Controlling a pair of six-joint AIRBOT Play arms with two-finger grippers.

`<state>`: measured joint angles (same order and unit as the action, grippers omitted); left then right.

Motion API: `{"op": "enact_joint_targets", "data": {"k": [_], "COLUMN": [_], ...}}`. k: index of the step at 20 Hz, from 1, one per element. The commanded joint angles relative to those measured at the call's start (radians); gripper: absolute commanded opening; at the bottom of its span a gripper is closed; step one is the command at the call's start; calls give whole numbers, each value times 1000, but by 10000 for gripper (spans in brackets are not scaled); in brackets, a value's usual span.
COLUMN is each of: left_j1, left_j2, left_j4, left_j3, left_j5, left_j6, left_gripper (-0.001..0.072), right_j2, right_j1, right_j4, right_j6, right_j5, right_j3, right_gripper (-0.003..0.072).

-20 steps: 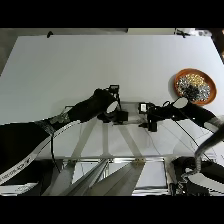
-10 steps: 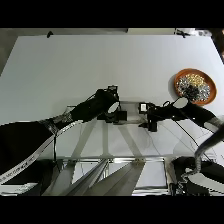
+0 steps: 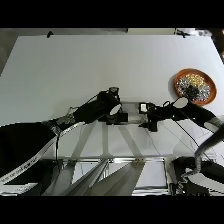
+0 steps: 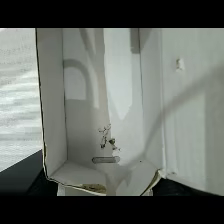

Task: Fold the box and place the chain.

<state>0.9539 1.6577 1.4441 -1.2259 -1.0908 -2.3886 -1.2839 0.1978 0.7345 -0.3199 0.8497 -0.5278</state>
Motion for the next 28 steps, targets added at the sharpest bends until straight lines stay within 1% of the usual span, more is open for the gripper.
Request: {"op": "enact_joint_targets", "data": {"k": [1,5,6,7,9,10,12,13,14,15,17,19,20,22,24,26,28], "left_j1": [10,12,12,12,4,-4,-28,-40,-55,-68,-95,-119,-129,-136,-148,-177,-206], "left_j2": [14,15,13,7,-16,-32,-74,-97,-122,-147,-201,-259,-288,-340,-376,-388,-379], "left_j4": [-14,-19,-22,-23,-23,-24,-22,-22,-22,-22,-16,-10,3,36,1,-115,-250], "left_j3": [0,0,0,0,0,0,0,0,0,0,0,14,27,86,184,295,381], "left_j5": [6,-6,-10,-10,-19,-33,-66,-74,-79,-85,-93,-90,-96,-96,-74,-6,111], "left_j6": [6,6,6,8,21,64,151,171,191,215,325,552,735,1127,1503,1820,2045], "left_gripper": [4,4,24,94,321,373,420,456,534,576,575,589,704,699,699,700,702], "right_j2": [0,0,0,0,0,0,0,0,0,0,0,0,0,0,0,0,0], "right_j1": [0,0,0,0,0,0,0,0,0,0,0,0,0,0,0,0,0], "right_j4": [-1,-1,-1,-1,-1,-1,-1,-1,-1,-1,-1,-1,-1,-1,-1,-1,-1], "right_j6": [0,1,0,0,0,0,1,1,0,0,1,1,0,0,1,0,0], "right_j5": [0,-1,0,-1,-1,-1,-1,-1,-1,-1,-1,-1,0,-1,-1,-1,-1], "right_j3": [0,0,0,0,0,0,0,0,0,0,0,0,0,0,0,0,0], "right_gripper": [409,409,409,409,409,409,409,409,409,409,409,409,409,409,409,409,409]}}
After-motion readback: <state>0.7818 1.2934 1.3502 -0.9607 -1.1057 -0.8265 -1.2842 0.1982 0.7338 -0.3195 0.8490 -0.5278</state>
